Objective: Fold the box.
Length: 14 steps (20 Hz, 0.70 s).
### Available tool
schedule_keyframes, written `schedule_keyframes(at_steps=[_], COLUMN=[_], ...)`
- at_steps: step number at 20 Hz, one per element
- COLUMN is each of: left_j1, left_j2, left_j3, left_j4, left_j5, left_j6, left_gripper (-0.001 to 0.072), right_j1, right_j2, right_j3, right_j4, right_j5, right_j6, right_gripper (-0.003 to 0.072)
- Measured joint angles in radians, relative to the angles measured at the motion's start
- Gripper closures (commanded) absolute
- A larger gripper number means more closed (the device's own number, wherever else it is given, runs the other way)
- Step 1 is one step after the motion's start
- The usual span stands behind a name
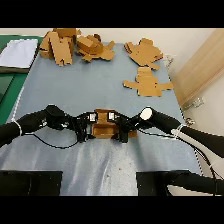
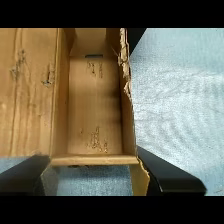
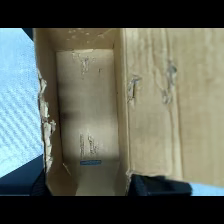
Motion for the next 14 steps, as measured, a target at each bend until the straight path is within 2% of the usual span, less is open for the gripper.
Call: schedule_keyframes(at_steps=[14], left_j1=[0.01], left_j2=[-0.003], left_j3=[0.004], left_j4=[0.043], left_j5=[-0.011], left_j6=[-0.008], left_gripper=[0.0302], right_j1=[0.0], right_j2=[0.0], right_j3=[0.0], right_j4=[0.029], right_j5=[0.002], right_j6=[-0.001], right_gripper=[0.0161])
